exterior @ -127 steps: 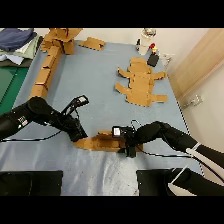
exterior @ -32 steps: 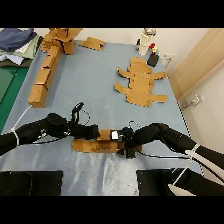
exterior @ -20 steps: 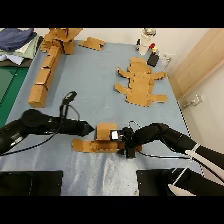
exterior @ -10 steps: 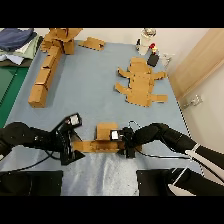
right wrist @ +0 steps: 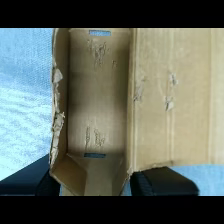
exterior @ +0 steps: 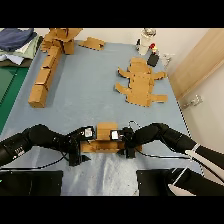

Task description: Fold the box.

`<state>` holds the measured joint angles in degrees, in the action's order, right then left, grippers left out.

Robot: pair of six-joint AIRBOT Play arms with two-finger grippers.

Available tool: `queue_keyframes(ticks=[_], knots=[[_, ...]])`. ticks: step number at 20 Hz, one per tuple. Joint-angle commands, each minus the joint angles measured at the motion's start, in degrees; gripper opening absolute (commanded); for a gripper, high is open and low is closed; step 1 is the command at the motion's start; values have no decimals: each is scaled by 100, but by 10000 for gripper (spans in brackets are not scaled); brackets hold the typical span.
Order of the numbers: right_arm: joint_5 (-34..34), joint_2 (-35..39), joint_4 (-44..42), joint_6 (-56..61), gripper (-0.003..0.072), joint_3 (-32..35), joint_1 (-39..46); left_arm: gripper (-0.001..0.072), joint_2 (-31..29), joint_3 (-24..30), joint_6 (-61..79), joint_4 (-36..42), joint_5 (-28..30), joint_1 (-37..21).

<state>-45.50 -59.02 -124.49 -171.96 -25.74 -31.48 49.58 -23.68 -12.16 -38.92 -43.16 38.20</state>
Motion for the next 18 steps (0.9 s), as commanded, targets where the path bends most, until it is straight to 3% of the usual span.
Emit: queue_keyframes(ticks=[1,5,12,17,18], knots=[[0,7,0,0,515,-2,-4,665,210,17,170,177,463,-284],[0,7,0,0,515,-2,-4,665,378,15,243,197,555,-496],[0,7,2,0,515,-2,-4,663,758,9,1591,1182,527,-339],[0,7,2,0,515,-2,-4,651,951,-31,1690,1189,553,-323],[0,7,0,2,514,-2,-4,564,975,-50,1790,1198,503,-317]])
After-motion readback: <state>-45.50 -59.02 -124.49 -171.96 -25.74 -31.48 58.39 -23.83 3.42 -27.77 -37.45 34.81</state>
